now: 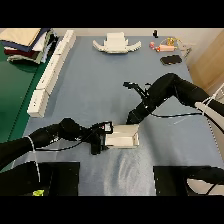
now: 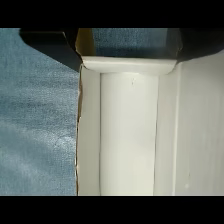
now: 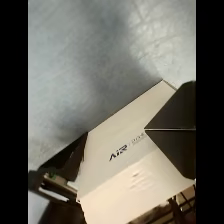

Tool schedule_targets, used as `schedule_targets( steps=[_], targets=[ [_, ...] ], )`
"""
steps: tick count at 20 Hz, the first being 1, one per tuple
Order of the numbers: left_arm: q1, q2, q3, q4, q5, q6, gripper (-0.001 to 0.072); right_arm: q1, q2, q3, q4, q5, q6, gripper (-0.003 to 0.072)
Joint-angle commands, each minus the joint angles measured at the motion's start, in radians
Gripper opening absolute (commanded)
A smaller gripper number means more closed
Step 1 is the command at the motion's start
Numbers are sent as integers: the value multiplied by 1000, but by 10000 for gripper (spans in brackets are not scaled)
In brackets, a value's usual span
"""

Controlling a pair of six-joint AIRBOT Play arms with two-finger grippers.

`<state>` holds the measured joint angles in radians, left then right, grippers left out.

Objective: Fold the box.

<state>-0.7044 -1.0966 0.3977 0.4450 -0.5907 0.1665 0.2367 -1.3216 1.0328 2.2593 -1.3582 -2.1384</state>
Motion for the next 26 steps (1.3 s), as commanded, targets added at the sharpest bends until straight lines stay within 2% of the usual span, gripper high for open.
schedule_targets(
  steps=[1, 5, 9, 16, 19, 22, 24, 25, 26],
  targets=[
    [0, -1, 1, 0, 0, 0, 445, 64, 52, 0, -53, 58, -47, 7],
    [0, -1, 1, 0, 0, 0, 445, 127, 94, -10, -117, 70, -54, 6],
    [0, -1, 1, 0, 0, 0, 445, 174, 160, -91, -143, 131, -63, 7],
    [0, -1, 1, 0, 0, 0, 445, 190, 348, -299, -151, 307, -137, 7],
    [0, -1, 1, 0, 0, 0, 445, 243, 399, -382, -163, 428, -179, 7],
    [0, -1, 1, 0, 0, 0, 445, 318, 430, -430, -190, 545, -193, 7],
    [0, -1, 1, 0, 0, 0, 445, 370, 434, -434, -225, 575, -193, 7],
    [0, -1, 1, 0, 0, 0, 444, 395, 436, -433, -251, 578, -194, 11],
    [0, -1, 1, 0, 0, 0, 445, 416, 438, -433, -274, 577, -194, 90]
  ],
)
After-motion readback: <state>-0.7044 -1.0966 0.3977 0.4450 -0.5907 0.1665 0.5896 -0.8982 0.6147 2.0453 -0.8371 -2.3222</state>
